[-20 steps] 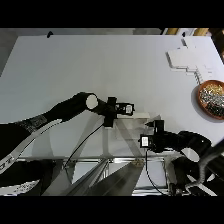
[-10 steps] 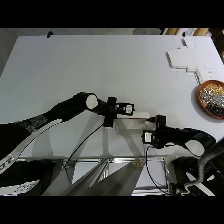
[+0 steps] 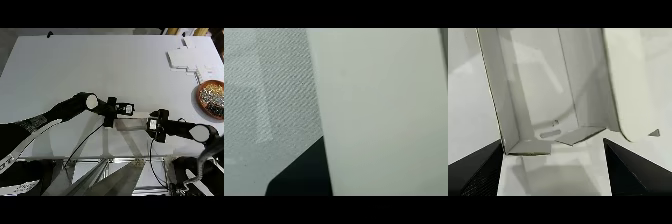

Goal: Fold the box and place the chain.

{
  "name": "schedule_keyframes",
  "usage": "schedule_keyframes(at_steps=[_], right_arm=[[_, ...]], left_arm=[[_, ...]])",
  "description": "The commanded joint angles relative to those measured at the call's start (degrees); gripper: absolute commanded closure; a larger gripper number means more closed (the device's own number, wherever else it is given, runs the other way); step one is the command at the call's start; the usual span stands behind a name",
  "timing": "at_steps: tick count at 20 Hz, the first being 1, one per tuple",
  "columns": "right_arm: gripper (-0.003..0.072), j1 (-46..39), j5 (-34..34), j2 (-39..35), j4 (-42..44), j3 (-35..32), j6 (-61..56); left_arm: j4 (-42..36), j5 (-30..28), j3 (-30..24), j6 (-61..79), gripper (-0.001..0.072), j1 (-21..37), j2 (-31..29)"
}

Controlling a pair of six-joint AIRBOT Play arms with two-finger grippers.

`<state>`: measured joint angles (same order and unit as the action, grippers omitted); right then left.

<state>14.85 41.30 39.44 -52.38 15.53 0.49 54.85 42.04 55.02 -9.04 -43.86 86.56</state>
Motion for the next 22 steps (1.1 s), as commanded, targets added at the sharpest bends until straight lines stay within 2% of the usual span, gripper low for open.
schedule_keyframes(at_steps=[1,4,10,14,22], right_arm=[[0.0018,-5.51,5.40,6.47,7.63,2.69,9.18],[0.0018,-8.59,7.65,11.91,8.96,4.44,12.81],[0.0019,-9.62,8.50,18.18,15.74,5.07,25.55],[0.0019,-9.62,9.38,23.45,16.76,7.21,25.70],[0.0030,-9.62,10.40,28.94,16.81,7.30,25.66]], left_arm=[[0.02,-0.04,-0.02,0.02,0.0698,-0.04,0.02],[0.02,-0.02,-0.02,0.02,0.0698,-0.04,0.02],[0.02,-0.02,-0.02,0.02,0.0698,-0.04,0.02],[0.02,-0.02,-0.02,0.02,0.0698,-0.04,0.02],[0.02,-0.02,-0.02,0.02,0.0698,-0.04,0.02]])
